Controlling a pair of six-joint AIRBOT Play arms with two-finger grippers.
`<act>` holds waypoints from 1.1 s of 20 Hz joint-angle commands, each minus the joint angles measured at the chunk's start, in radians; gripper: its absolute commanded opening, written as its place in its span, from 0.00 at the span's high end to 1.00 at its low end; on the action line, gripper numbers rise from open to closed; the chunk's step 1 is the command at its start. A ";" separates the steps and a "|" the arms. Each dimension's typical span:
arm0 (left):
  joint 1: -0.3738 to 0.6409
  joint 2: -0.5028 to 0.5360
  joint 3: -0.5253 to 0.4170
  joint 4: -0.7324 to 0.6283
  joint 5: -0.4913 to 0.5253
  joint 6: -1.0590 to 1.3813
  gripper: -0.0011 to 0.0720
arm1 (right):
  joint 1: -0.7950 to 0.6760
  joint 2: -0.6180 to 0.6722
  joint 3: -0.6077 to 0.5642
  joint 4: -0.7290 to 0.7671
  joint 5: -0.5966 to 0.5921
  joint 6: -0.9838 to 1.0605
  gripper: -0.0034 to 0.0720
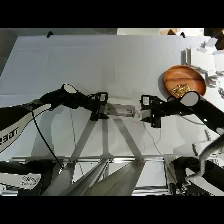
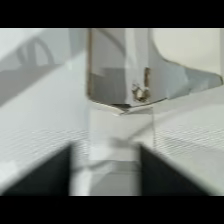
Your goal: Fold the box and place the chain.
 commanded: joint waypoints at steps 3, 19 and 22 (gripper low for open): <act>0.000 0.000 -0.001 0.000 0.000 0.000 0.45 | 0.000 0.105 0.001 0.129 0.164 0.072 0.94; 0.000 0.000 -0.001 0.000 0.000 0.000 0.45 | 0.003 -0.217 0.001 0.556 -0.393 0.060 0.95; 0.000 0.000 -0.001 0.000 -0.001 0.000 0.45 | 0.003 -0.251 0.001 0.551 -0.390 0.060 0.95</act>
